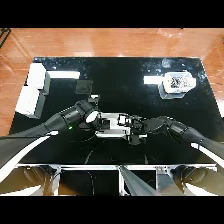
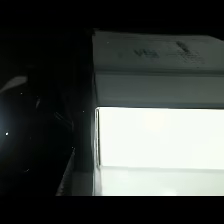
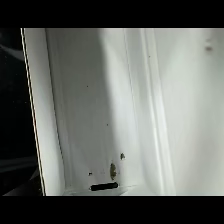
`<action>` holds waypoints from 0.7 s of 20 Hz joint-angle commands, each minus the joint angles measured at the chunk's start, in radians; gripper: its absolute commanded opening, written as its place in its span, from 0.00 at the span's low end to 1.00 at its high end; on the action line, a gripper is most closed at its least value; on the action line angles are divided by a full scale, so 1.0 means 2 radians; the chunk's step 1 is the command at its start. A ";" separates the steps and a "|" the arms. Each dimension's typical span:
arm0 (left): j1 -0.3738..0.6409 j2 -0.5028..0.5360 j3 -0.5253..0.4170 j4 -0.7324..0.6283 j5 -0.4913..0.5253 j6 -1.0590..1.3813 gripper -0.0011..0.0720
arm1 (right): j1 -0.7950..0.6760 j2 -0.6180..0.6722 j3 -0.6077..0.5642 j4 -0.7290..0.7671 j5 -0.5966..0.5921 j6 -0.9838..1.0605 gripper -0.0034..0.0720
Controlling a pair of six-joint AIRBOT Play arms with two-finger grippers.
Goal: Fold the box and place the chain.
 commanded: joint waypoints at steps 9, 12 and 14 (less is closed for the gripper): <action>-0.003 -0.008 0.000 0.000 0.001 0.001 0.58 | 0.000 0.000 0.000 0.000 0.000 0.000 0.08; -0.003 -0.009 0.000 0.000 0.001 0.001 0.58 | 0.000 0.000 0.000 0.000 0.000 0.000 0.07; -0.003 -0.011 0.000 0.000 0.001 0.001 0.58 | 0.000 0.000 0.000 0.000 0.000 0.000 0.08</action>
